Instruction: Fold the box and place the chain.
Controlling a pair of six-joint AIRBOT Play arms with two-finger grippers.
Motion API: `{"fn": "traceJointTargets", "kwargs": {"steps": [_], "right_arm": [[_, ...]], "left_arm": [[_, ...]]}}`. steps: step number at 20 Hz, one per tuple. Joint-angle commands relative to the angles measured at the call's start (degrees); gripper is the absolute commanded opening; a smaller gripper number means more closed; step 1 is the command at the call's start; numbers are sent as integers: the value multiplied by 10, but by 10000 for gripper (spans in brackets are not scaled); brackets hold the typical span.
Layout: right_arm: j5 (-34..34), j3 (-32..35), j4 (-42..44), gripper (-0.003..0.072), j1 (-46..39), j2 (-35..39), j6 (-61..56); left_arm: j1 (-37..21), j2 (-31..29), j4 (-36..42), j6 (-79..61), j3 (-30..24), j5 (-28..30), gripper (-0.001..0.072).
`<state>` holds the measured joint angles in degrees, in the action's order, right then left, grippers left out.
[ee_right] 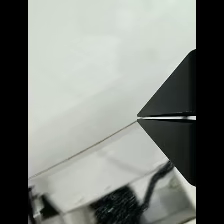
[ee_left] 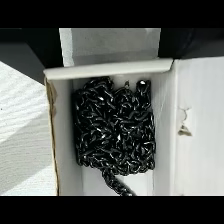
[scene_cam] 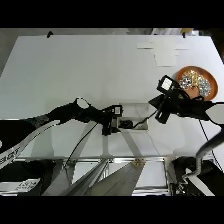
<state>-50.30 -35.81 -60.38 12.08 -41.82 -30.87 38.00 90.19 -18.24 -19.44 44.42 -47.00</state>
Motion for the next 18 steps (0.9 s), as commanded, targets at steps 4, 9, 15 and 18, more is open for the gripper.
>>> {"fn": "traceJointTargets", "kwargs": {"steps": [4,9,15,18], "right_arm": [[-73,22,-74,13,-82,-60,129],[-78,40,-64,122,-69,-129,240],[-15,40,-49,306,-12,-205,245],[12,40,-36,270,4,-230,265]], "left_arm": [[0,0,0,0,0,0,208],[0,0,0,0,0,0,208],[0,0,0,0,0,0,208],[0,0,0,0,0,0,208]]}}
